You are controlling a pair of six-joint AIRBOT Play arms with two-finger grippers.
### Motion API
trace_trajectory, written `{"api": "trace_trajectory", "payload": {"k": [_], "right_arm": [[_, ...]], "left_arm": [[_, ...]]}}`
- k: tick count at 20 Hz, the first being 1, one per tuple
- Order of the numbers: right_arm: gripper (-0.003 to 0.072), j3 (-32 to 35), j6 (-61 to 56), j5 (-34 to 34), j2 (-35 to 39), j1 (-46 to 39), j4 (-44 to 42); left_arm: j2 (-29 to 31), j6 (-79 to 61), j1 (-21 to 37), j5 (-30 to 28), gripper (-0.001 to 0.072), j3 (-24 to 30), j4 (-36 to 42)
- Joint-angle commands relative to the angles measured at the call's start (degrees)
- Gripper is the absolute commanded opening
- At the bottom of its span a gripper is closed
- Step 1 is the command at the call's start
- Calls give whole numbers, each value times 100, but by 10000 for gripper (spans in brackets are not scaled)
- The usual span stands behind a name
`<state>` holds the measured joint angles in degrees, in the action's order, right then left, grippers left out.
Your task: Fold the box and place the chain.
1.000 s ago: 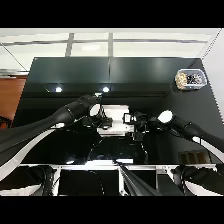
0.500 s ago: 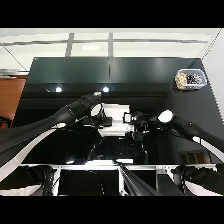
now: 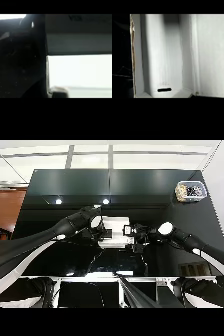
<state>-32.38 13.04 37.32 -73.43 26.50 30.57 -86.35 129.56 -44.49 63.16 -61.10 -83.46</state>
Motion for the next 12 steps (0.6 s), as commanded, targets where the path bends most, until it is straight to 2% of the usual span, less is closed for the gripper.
{"api": "trace_trajectory", "payload": {"k": [1,2,3,4,6,10,12], "right_arm": [[316,2,7,-7,-4,4,-7],[318,2,4,-11,-4,4,-11],[430,2,4,-20,2,4,-7],[660,0,2,-79,20,2,-7],[670,-15,-168,-87,203,-2,131],[669,-15,-660,358,820,-2,1543],[668,-15,-750,573,992,-15,1941]], "left_arm": [[0,-15,0,-24,23,-7,2],[0,-42,0,-22,23,-7,0],[0,-52,0,-11,23,-7,-4],[0,-52,2,-11,23,-7,-7],[0,-52,2,-9,23,-7,-7],[0,-57,2,-9,23,-9,-11],[0,-57,2,0,23,-9,-11]]}}
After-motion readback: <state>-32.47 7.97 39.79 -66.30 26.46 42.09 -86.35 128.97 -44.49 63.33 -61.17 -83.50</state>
